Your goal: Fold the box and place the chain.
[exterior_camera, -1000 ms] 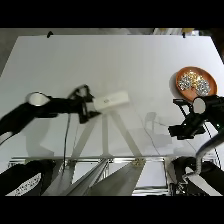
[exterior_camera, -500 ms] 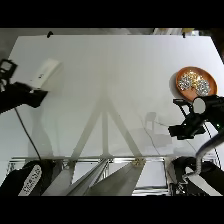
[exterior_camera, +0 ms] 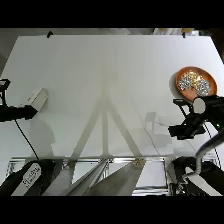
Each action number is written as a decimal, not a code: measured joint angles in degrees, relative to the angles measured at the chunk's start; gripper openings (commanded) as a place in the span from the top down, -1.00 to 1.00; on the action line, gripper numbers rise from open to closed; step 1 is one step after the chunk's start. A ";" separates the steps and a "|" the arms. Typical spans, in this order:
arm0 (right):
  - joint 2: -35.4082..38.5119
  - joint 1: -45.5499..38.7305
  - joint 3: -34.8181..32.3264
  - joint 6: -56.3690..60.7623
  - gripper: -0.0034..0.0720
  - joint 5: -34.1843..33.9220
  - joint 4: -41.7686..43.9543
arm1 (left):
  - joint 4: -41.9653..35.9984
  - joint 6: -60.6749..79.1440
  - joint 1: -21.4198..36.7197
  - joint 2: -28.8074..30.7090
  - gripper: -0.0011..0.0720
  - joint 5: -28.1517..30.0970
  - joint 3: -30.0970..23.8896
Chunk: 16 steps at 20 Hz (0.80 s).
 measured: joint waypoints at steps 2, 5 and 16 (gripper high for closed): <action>0.00 0.00 0.00 0.00 0.86 0.13 -0.02 | 0.83 -0.63 0.28 -0.98 -0.34 -2.05 -0.09; 0.00 0.00 -0.02 0.00 0.86 0.35 -0.02 | 1.70 -1.16 0.48 -1.92 -0.94 -5.42 -0.15; 0.00 0.00 0.00 0.00 0.86 0.52 0.00 | 6.08 -6.93 -2.19 16.17 -0.92 -11.15 -0.15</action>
